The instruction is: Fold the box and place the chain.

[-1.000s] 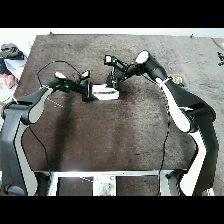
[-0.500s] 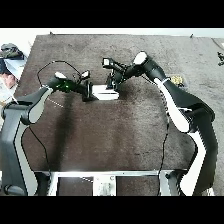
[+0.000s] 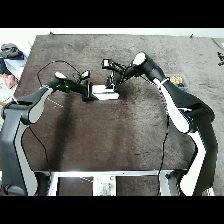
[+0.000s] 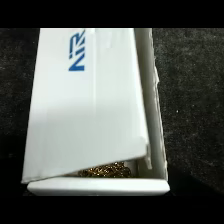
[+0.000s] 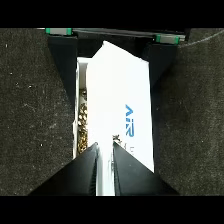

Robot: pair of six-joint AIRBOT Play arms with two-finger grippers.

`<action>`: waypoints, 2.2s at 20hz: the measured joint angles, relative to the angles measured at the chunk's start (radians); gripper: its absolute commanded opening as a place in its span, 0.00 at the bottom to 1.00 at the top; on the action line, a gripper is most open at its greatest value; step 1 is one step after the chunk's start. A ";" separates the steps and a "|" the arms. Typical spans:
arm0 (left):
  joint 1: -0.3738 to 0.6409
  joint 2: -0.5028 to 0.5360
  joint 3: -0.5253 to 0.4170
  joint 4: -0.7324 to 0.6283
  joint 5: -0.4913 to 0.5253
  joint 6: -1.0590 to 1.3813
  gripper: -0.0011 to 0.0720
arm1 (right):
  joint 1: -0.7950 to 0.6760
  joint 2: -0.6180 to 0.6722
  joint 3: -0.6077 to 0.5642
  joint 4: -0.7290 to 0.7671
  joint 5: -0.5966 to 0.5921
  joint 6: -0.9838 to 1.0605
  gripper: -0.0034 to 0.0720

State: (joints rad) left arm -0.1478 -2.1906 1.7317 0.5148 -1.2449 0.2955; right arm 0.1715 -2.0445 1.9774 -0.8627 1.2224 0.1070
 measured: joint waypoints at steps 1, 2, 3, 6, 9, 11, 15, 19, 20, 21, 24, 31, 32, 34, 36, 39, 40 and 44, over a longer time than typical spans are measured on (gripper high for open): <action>0.000 0.000 0.000 0.000 0.000 0.000 0.49 | 0.000 0.000 0.000 -0.003 0.001 0.000 0.25; 0.000 0.000 0.000 0.000 0.000 0.000 0.49 | 0.000 -0.001 -0.001 -0.005 0.005 0.000 0.25; 0.000 0.000 0.000 0.000 0.000 0.000 0.49 | 0.000 -0.002 -0.002 -0.007 0.012 0.000 0.25; 0.000 0.000 0.000 0.001 0.000 0.000 0.49 | 0.000 -0.003 -0.002 -0.013 0.033 0.008 0.25; 0.000 0.000 0.000 0.001 0.000 0.001 0.49 | 0.001 -0.014 -0.002 -0.013 0.050 0.016 0.25; 0.000 0.000 0.000 0.001 0.000 0.003 0.49 | 0.000 -0.023 -0.002 -0.005 0.071 0.021 0.26; 0.000 0.000 0.000 0.001 0.000 0.002 0.49 | -0.005 -0.031 -0.002 0.026 0.106 0.025 0.37; 0.000 0.000 0.000 0.001 0.000 0.000 0.49 | -0.039 -0.028 -0.002 0.126 0.124 0.027 0.37; 0.000 0.000 0.000 0.001 0.000 0.000 0.49 | -0.051 -0.026 -0.002 0.170 0.124 0.027 0.37; 0.000 0.000 0.000 0.001 0.000 0.000 0.49 | -0.062 -0.026 -0.002 0.209 0.124 0.027 0.36; 0.000 0.000 0.000 0.000 0.000 0.000 0.49 | -0.083 -0.026 -0.002 0.288 0.124 0.032 0.04; 0.000 0.000 0.000 0.001 0.000 0.000 0.49 | -0.090 -0.083 -0.002 0.282 0.138 0.130 0.04; 0.000 0.000 0.000 0.001 0.000 0.001 0.49 | -0.089 -0.095 -0.002 0.267 0.142 0.142 0.04; 0.000 0.000 0.000 0.002 0.000 0.002 0.49 | -0.084 -0.114 -0.002 0.234 0.145 0.167 0.04; 0.000 0.000 0.000 0.003 0.000 0.004 0.49 | -0.076 -0.126 0.000 0.196 0.145 0.182 0.04; 0.000 0.000 0.000 0.002 0.000 0.003 0.49 | -0.069 -0.130 0.000 0.158 0.141 0.195 0.04; 0.000 0.000 0.000 0.002 0.000 0.003 0.49 | -0.068 -0.127 0.000 0.148 0.138 0.198 0.04; 0.000 0.000 0.000 0.000 -0.001 -0.002 0.49 | -0.067 -0.083 -0.005 0.116 0.130 0.203 0.04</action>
State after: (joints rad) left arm -0.1478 -2.1906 1.7317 0.5144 -1.2457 0.2935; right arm 0.1043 -2.1277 1.9728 -0.7467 1.3525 0.3103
